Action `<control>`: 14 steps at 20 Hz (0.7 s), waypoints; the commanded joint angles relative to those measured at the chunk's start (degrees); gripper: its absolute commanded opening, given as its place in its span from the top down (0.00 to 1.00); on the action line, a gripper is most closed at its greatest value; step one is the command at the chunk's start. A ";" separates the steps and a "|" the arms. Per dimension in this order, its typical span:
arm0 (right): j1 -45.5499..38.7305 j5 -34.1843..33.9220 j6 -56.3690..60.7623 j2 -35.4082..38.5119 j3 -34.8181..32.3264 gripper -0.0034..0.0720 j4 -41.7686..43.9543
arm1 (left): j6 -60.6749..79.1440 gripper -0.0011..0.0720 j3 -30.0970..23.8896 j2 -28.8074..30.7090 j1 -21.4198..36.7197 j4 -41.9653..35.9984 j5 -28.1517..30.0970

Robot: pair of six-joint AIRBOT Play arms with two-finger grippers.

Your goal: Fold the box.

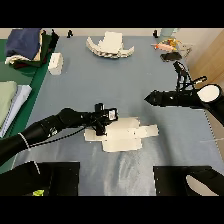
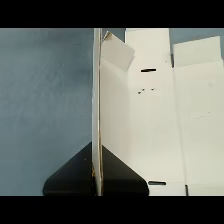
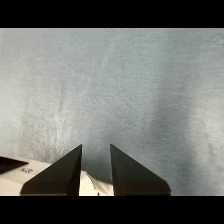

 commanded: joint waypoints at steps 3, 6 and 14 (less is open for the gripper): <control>0.02 -1.51 -0.09 -0.04 -0.02 0.61 0.07 | -5.79 0.97 6.69 -0.24 8.02 5.11 -8.61; 0.02 -2.45 -0.09 -0.04 -0.02 0.61 0.70 | -2.54 0.97 5.84 -0.42 7.82 2.99 -8.50; 0.02 -2.69 -0.09 -0.04 -0.02 0.61 0.94 | 18.03 0.97 -3.93 -0.42 4.44 -17.77 0.11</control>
